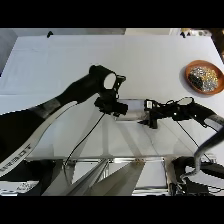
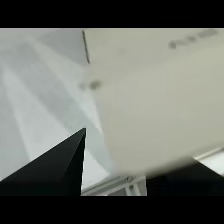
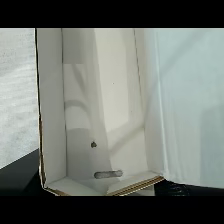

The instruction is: Fold the box and place the chain.

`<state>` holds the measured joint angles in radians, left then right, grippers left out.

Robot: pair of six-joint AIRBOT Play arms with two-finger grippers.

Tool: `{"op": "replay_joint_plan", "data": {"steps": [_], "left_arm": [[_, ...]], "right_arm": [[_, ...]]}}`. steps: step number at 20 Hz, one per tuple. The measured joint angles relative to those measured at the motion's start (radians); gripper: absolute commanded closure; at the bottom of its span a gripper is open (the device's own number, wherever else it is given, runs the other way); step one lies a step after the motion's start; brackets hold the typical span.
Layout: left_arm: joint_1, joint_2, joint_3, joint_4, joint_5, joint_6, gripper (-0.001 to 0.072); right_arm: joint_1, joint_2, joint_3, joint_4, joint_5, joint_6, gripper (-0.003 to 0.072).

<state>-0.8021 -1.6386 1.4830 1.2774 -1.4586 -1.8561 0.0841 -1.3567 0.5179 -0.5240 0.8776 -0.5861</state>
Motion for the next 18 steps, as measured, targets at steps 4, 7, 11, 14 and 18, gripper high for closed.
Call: {"op": "replay_joint_plan", "data": {"steps": [4, 7, 11, 14, 18], "left_arm": [[0.031, 0.125, -0.040, -0.035, -0.051, 0.249, 0.0175], [0.076, 0.252, -0.159, -0.069, -0.019, 0.508, 0.0015], [0.182, 0.417, -0.441, -0.180, 0.164, 1.011, 0.0015], [0.260, 0.435, -0.622, -0.336, 0.338, 1.468, 0.0014], [0.297, 0.314, -0.720, -0.605, 0.529, 1.941, 0.0015]], "right_arm": [[0.000, 0.000, 0.000, 0.000, 0.000, 0.001, 0.0391], [0.000, 0.000, 0.000, 0.000, 0.001, 0.001, 0.0391], [0.000, 0.000, 0.000, 0.001, 0.001, 0.002, 0.0391], [0.000, 0.000, 0.000, 0.001, 0.001, 0.002, 0.0391], [0.000, 0.000, 0.000, 0.001, 0.001, 0.002, 0.0391]]}}
